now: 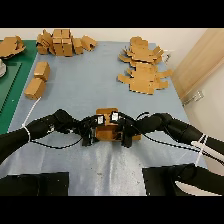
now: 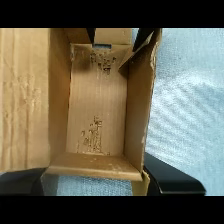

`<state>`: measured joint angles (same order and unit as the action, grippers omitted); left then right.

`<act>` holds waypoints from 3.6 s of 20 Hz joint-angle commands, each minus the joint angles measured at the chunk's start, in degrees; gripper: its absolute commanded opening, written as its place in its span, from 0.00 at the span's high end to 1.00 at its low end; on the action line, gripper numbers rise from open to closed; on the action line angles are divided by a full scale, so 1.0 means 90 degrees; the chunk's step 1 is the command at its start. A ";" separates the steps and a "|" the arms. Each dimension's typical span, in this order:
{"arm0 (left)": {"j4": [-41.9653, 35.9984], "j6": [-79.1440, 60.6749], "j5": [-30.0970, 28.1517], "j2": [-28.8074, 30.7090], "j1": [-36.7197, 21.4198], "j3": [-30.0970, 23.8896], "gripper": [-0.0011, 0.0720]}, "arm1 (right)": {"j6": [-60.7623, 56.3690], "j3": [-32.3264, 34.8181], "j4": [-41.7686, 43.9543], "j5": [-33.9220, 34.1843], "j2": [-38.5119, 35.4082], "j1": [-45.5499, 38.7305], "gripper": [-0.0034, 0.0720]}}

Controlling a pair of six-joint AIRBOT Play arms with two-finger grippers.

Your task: Fold the box.

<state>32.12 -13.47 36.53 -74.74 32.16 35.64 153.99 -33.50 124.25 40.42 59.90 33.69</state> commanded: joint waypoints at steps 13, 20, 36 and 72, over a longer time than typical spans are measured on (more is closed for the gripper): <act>0.0000 0.0002 0.0000 -0.0005 0.0000 0.0000 0.27 | -0.1433 0.0002 -0.1899 0.0588 -0.0457 -0.0015 0.90; 0.0000 0.0002 -0.0002 -0.0005 0.0000 0.0000 0.27 | -0.1088 0.0117 -0.2278 0.0498 -0.0542 -0.0294 0.73; 0.0000 0.0002 -0.0002 -0.0005 0.0000 0.0000 0.27 | 0.1231 0.0119 -0.0151 -0.0410 0.0177 -0.0168 0.90; 0.0000 0.0002 0.0000 -0.0005 0.0000 0.0000 0.27 | -0.7169 0.1115 -0.0680 0.1112 -0.1100 -0.3660 0.95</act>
<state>32.12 -13.43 36.53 -74.74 32.16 35.66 88.92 -25.91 111.96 52.47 48.25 3.09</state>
